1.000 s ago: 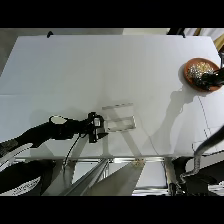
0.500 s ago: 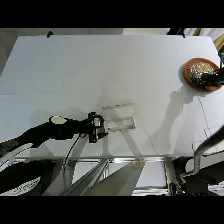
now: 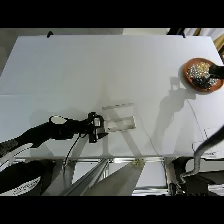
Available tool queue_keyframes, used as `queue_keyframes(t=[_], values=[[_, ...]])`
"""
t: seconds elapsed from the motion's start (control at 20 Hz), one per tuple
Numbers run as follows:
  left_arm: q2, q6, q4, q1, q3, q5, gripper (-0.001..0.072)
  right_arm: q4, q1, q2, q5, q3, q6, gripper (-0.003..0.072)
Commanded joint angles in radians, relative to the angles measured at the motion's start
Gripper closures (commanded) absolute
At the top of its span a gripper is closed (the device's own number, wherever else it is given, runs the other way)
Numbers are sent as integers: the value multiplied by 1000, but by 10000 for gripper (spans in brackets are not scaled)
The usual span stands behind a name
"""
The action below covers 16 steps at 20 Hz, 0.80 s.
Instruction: Fold the box and place the chain.
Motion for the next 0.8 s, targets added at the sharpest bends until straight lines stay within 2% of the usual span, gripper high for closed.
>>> queue_keyframes(t=[0.0,0.1,0.2,0.6,0.75], values=[[1,0,0,0,0,0,572,182,1,83,110,0,-67,667],[1,0,0,0,0,0,572,241,18,112,153,0,-82,667],[1,0,0,0,0,0,572,240,64,141,178,0,-82,667],[1,0,0,0,0,0,572,240,348,224,364,-2,-82,667],[1,0,0,0,0,0,572,241,433,291,381,-29,-80,667]])
